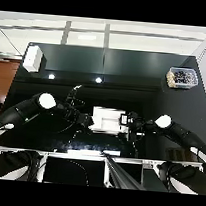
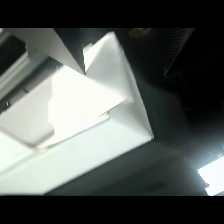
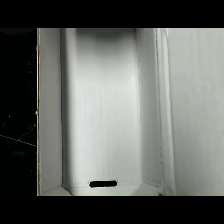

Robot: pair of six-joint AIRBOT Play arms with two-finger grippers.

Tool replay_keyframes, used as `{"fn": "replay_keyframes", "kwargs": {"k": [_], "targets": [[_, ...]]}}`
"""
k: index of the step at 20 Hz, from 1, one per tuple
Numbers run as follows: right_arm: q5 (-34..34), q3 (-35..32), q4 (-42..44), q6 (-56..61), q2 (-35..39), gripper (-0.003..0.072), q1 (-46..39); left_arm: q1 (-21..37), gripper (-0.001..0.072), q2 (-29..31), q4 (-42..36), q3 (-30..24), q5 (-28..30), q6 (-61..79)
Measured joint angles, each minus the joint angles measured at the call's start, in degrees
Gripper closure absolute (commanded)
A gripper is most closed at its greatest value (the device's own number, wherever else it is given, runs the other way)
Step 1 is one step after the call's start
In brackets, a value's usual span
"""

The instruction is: Fold the box and place the chain.

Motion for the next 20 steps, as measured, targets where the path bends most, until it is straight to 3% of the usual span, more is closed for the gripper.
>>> {"fn": "replay_keyframes", "kwargs": {"k": [6,20], "targets": [[0.0,0.0,0.0,0.0,0.0,0.0145,0.0,-5.0,0.0120,0.0,1.6,0.1,8.1,-5.4],[-0.2,0.0,0.1,0.1,0.0,0.0145,0.0,-9.9,0.0130,0.0,12.3,0.1,10.5,-23.3]]}}
